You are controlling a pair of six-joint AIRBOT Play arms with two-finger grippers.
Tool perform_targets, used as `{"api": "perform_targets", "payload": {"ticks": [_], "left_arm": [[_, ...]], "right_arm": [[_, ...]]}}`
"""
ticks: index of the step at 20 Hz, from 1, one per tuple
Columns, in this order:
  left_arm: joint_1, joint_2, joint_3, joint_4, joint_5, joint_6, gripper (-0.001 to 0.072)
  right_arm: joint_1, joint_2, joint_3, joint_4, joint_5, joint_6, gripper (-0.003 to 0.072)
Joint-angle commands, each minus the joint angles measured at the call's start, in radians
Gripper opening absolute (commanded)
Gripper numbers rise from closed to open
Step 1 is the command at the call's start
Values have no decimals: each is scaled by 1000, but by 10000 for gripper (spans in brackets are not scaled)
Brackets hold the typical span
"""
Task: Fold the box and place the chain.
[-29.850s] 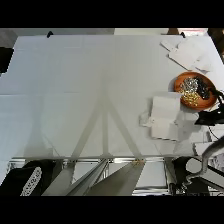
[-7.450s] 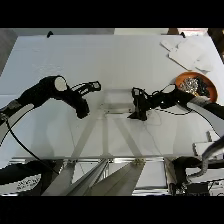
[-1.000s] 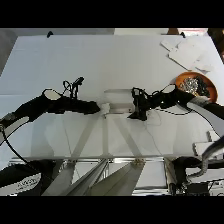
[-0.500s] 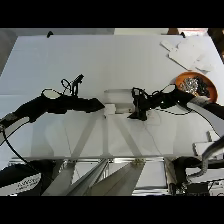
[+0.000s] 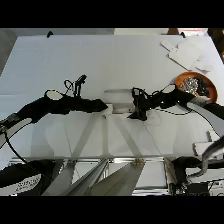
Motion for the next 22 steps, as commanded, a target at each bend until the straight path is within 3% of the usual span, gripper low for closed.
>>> {"api": "perform_targets", "payload": {"ticks": [1, 14, 22], "left_arm": [[-19, 0, 1, 3, 31, 8, 445], [-93, 0, 4, 72, 169, 4, 442], [-93, 0, 5, 101, 185, -5, 431]], "right_arm": [[-1, 1, 1, 0, 0, 0, 459], [-1, 1, 1, 0, 0, 0, 459], [-1, 1, 1, 0, 0, 0, 459]]}}
